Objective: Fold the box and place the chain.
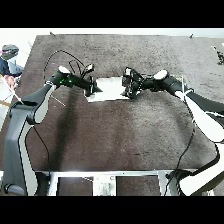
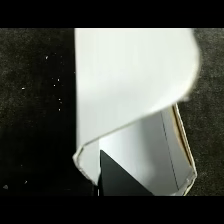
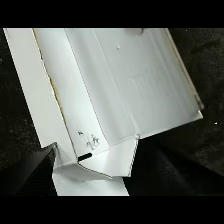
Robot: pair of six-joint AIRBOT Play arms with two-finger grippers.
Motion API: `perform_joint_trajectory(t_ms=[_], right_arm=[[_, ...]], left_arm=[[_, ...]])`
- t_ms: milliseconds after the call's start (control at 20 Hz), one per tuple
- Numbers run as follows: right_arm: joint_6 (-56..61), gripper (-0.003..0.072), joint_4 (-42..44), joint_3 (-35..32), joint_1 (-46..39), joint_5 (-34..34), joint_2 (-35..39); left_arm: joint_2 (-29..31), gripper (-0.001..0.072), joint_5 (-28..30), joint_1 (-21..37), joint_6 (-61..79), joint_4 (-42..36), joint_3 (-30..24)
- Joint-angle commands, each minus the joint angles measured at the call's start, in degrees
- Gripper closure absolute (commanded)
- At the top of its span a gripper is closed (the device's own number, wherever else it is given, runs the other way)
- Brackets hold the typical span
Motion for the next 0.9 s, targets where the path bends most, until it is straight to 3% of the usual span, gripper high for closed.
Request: perform_joint_trajectory(t_ms=[0, 200, 400, 850], right_arm=[[0.8, -0.0034, 0.2, 4.9, -1.4, 8.2, -3.5], [0.9, -0.0034, 0.2, 11.0, -1.6, 16.1, -8.2], [1.6, -0.0034, 0.2, 14.0, -1.6, 19.8, -11.4], [-0.5, -0.0034, 1.7, 14.3, -1.5, 19.8, -14.8]], left_arm=[[0.0, 0.0698, -0.1, 0.0, 0.0, 0.0, 0.0], [0.0, 0.0698, -0.1, 0.0, 0.0, 0.0, 0.0], [0.0, 0.0698, -0.1, 0.0, 0.0, 0.0, 0.0], [0.0, 0.0698, -0.1, 0.0, 0.0, 0.0, 0.0]])
